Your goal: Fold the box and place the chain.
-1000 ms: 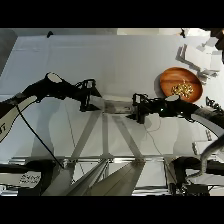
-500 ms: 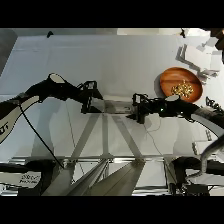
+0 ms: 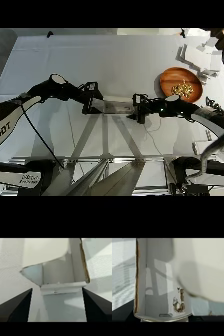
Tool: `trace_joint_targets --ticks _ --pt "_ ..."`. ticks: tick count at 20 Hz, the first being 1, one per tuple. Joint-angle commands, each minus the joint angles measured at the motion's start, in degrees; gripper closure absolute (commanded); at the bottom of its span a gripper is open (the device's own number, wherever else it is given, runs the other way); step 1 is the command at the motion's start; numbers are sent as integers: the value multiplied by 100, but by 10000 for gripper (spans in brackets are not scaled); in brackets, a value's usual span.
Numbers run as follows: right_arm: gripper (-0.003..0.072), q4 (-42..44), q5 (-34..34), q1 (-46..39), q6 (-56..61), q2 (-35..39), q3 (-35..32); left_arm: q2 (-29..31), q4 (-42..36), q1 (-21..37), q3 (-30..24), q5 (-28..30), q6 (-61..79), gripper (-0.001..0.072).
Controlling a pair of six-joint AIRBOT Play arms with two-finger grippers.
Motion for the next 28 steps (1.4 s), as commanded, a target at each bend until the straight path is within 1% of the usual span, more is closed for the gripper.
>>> trace_joint_targets --ticks 1,8,12,17,23,24,25,26,28 --pt "179 11 7 4 4 4 2 -155 -76 -83 4 26 -2 11" --pt "179 11 7 4 4 4 2 -286 -549 -138 4 227 107 11" --pt "179 11 7 4 4 4 2 -367 -492 -184 4 396 103 11" --pt "179 11 7 4 4 4 2 -389 -286 -505 7 820 83 11" --pt "179 11 7 4 4 4 2 -387 -199 -531 7 820 85 16" --pt "179 11 7 4 4 4 2 -387 -201 -531 7 822 85 44" --pt "179 11 7 4 4 4 2 -387 -201 -531 7 820 85 176" --pt "179 11 7 4 4 4 2 -387 -201 -531 7 817 85 274" --pt "179 11 7 4 4 4 2 -387 -197 -531 7 820 85 277"
